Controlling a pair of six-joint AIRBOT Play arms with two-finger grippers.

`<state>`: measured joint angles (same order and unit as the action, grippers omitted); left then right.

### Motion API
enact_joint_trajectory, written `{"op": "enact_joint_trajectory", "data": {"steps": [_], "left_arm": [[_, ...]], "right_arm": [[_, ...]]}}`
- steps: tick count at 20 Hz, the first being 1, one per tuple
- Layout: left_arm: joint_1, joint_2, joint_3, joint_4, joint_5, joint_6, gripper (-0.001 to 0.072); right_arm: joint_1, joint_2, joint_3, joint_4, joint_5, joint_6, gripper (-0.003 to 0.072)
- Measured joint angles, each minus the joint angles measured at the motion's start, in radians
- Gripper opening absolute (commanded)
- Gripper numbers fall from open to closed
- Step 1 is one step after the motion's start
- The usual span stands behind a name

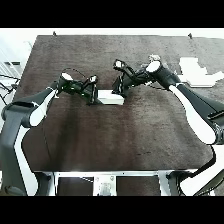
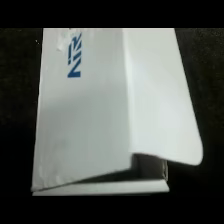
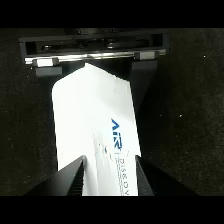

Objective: Fold the box and place the chain.

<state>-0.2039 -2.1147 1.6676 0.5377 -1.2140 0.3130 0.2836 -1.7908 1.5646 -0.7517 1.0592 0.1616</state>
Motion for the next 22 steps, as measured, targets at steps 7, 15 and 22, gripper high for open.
{"op": "enact_joint_trajectory", "data": {"steps": [7, 15, 22], "left_arm": [[0.000, 0.000, 0.000, 0.000, 0.000, -0.001, 0.0423], [0.000, 0.000, 0.000, 0.000, 0.001, 0.000, 0.0423], [0.000, 0.000, 0.000, 0.000, 0.001, 0.002, 0.0423]], "right_arm": [[0.000, -0.008, 0.005, 0.001, -0.013, -0.001, 0.0197], [0.003, -0.011, 0.000, 0.001, 0.000, 0.000, 0.0125], [0.004, -0.019, -0.043, 0.004, 0.011, 0.001, 0.0124]]}}
